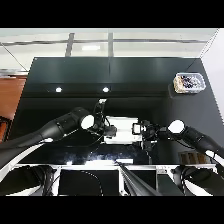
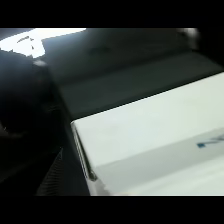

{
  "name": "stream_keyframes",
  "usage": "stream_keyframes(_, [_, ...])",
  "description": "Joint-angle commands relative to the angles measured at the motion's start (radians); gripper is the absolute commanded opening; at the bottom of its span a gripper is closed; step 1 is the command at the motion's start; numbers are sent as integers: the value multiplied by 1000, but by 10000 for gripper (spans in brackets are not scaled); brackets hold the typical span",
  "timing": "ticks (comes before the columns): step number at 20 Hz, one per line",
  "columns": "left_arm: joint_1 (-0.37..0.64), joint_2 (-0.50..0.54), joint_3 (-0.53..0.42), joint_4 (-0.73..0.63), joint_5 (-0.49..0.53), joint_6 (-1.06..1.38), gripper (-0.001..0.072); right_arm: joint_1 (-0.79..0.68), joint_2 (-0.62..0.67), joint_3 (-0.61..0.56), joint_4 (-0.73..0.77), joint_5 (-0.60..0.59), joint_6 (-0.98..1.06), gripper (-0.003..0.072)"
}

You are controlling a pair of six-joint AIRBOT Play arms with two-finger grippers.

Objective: Fold the box and place the chain.

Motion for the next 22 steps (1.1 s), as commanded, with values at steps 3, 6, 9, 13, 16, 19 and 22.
stream_keyframes(3, [-84,-68,112,204,-138,-243,349,0,0,1,-1,0,0,236])
stream_keyframes(6, [-103,-68,114,227,-140,-315,279,0,0,1,-1,0,0,236])
stream_keyframes(9, [-104,-69,114,230,-154,-342,234,0,0,1,-1,0,0,237])
stream_keyframes(13, [-104,-84,116,226,-163,-373,225,0,0,1,0,0,0,236])
stream_keyframes(16, [-104,-97,116,225,-157,-391,225,0,0,1,-1,0,0,236])
stream_keyframes(19, [-105,-110,116,212,-152,-391,224,0,0,1,-1,0,0,236])
stream_keyframes(22, [-106,-119,137,211,-161,-391,75,0,0,1,0,0,0,236])
